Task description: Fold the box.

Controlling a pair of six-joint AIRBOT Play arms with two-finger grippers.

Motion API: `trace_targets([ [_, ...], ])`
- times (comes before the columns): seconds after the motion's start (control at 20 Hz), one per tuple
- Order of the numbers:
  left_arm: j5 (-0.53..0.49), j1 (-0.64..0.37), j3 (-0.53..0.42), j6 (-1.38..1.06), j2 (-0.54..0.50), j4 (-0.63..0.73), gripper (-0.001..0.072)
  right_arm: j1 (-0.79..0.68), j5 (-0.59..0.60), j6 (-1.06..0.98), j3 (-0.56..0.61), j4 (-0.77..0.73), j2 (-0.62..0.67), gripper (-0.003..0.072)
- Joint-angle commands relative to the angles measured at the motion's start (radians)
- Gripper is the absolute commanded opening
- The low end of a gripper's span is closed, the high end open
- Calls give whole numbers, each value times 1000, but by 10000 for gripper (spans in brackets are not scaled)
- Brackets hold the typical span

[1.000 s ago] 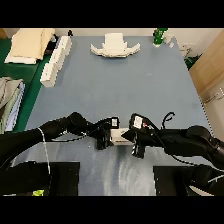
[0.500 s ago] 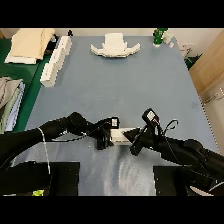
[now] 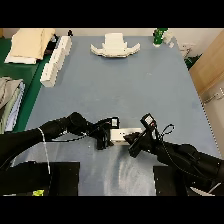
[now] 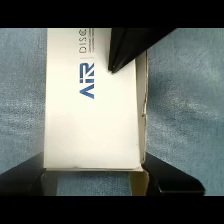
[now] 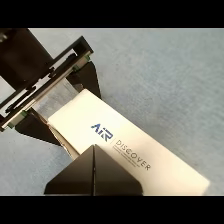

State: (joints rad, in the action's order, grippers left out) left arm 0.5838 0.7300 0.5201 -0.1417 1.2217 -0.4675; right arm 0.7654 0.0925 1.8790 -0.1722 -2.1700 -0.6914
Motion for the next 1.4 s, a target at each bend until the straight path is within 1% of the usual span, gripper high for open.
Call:
trace_targets([
  [0.0,0,0,0,0,0,0,415,2,-1,-14,4,0,-32,3],
  [0.55,0,0,0,0,0,0,415,2,26,-22,4,0,-33,3],
  [0.85,0,0,0,0,0,0,416,2,29,-22,4,0,-51,3],
  [1.35,0,0,0,0,0,0,416,2,29,-21,2,1,-43,3],
])
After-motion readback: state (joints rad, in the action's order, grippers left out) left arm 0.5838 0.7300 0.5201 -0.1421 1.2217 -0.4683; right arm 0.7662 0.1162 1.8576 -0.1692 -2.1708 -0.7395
